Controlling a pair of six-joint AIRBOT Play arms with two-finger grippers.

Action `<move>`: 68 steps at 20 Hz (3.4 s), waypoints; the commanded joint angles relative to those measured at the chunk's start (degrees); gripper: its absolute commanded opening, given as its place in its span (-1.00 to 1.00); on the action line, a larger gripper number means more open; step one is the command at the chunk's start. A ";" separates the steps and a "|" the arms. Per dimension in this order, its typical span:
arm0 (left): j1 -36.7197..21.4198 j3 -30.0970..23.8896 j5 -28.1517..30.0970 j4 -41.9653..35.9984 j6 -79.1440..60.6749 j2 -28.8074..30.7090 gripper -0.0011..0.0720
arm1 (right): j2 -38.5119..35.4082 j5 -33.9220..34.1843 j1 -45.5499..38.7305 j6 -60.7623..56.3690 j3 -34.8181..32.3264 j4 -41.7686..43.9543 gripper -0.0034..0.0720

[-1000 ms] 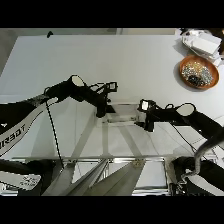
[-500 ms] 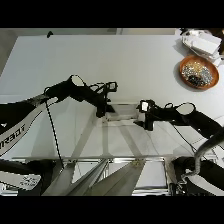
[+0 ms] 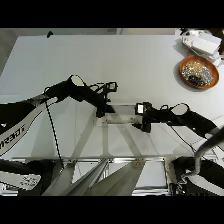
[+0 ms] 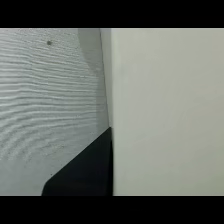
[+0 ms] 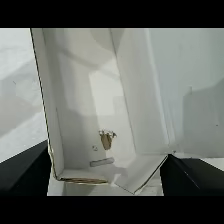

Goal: Fold the box and place the chain.

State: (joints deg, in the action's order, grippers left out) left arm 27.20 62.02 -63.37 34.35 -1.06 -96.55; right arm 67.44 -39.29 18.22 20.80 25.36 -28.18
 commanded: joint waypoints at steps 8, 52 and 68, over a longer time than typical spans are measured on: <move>0.02 0.02 0.15 -0.02 0.02 0.00 -0.94 | 1.09 0.76 0.28 0.07 -0.02 -0.52 0.31; 0.02 0.02 1.07 -0.07 0.02 -0.02 -0.94 | 1.01 2.82 1.70 -1.42 -0.02 -3.06 0.45; -12.39 0.02 -23.12 15.19 23.15 14.32 -0.97 | 1.01 2.82 1.70 -1.44 -0.02 -3.08 0.45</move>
State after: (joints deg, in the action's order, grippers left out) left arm 17.32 62.00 -75.61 46.48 14.61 -85.49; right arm 68.49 -36.45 19.92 19.40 25.36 -31.27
